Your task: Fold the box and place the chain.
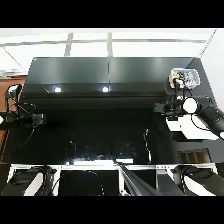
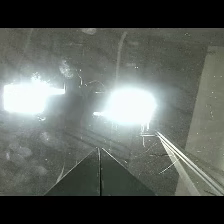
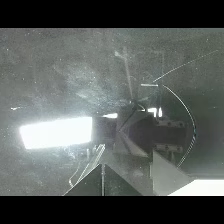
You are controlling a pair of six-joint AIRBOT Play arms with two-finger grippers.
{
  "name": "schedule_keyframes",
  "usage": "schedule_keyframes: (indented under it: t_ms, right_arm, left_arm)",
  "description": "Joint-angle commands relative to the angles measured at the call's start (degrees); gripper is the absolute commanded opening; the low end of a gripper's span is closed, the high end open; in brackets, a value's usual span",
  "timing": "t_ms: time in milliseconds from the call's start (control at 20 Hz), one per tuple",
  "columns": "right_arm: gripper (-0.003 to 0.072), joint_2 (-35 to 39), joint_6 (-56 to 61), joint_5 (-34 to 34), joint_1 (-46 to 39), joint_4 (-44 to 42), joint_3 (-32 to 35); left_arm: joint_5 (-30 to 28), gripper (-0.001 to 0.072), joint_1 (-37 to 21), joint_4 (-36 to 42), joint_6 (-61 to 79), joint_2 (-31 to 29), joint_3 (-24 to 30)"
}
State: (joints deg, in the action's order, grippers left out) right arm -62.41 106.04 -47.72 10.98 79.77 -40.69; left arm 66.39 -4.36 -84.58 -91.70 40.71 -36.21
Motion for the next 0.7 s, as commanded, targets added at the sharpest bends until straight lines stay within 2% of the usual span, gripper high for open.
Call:
schedule_keyframes:
  t_ms: [0,500,550,650]
  right_arm:
    - [0.0014,0.04,0.02,-0.02,-0.04,-0.02,-0.07]
    - [0.0014,0.04,0.02,0.02,-0.04,-0.04,-0.04]
    - [0.0014,0.04,0.02,1.81,-0.04,-0.04,-0.04]
    - [0.0014,0.04,0.02,10.1,-0.04,-0.04,-0.07]
  left_arm:
    - [-0.02,0.0025,0.02,-0.02,0.0,0.0,-0.02]
    - [-0.02,0.0025,0.02,-0.02,0.0,0.0,-0.02]
    - [-0.02,0.0025,0.02,-0.02,0.0,0.0,-0.02]
    - [-0.02,0.0025,0.02,-0.02,0.0,0.0,-0.02]
